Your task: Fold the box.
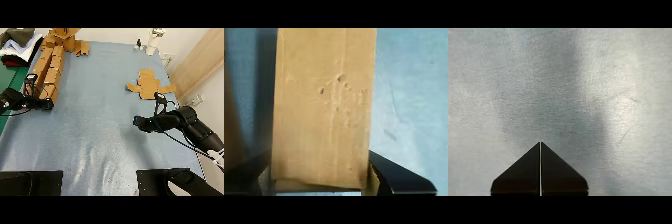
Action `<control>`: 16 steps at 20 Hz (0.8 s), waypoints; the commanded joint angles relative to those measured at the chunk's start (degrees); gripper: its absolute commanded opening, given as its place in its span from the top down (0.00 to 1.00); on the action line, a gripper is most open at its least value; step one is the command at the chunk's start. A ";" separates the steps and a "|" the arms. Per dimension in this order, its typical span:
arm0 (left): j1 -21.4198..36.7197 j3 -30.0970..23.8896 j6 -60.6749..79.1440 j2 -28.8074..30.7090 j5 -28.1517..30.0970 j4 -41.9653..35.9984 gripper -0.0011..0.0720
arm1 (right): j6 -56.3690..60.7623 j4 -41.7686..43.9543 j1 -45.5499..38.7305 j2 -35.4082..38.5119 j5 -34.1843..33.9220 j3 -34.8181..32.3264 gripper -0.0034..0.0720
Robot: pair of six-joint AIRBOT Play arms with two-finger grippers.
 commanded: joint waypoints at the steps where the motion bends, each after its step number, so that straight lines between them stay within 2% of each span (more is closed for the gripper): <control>1: 3.37 0.11 0.09 5.64 -10.16 0.72 0.02 | -1.09 0.44 0.04 -0.02 -1.31 0.04 0.95; 3: 5.49 0.11 0.09 9.25 -12.68 2.51 0.02 | -1.27 0.44 0.04 -0.02 -1.97 0.04 0.95; 6: 6.34 0.17 -0.22 10.43 -16.44 2.73 0.02 | -1.31 0.44 0.04 -0.02 -1.95 0.04 0.95; 8: 6.29 0.44 -1.46 10.47 -21.68 2.82 0.02 | -2.40 1.75 0.04 -0.02 -1.95 0.07 0.95; 9: 6.47 0.96 -1.46 10.71 -25.18 3.10 0.02 | -3.02 2.54 0.04 -0.02 -1.97 0.07 0.88; 10: 6.64 1.68 -2.49 11.30 -28.72 3.67 0.02 | -4.35 3.69 0.04 -0.02 -1.97 0.07 0.86; 11: 6.69 2.67 -4.48 12.20 -32.37 3.85 0.02 | -5.07 4.66 0.04 -0.02 -2.03 0.13 0.86; 13: 6.25 4.85 -6.34 14.64 -36.06 3.23 0.03 | -5.18 5.44 0.04 -0.26 -1.95 0.46 0.86; 14: 6.21 5.79 -8.26 16.28 -37.53 2.16 0.17 | -5.27 5.81 0.04 -0.61 -1.99 0.92 0.86; 15: 6.21 6.43 -9.03 17.70 -38.75 -0.20 0.59 | -5.97 6.10 0.04 -0.96 -1.92 1.44 0.87; 16: 5.92 6.67 -8.85 19.15 -39.28 -3.32 0.93 | -6.88 6.27 0.02 -1.66 -1.97 2.45 0.94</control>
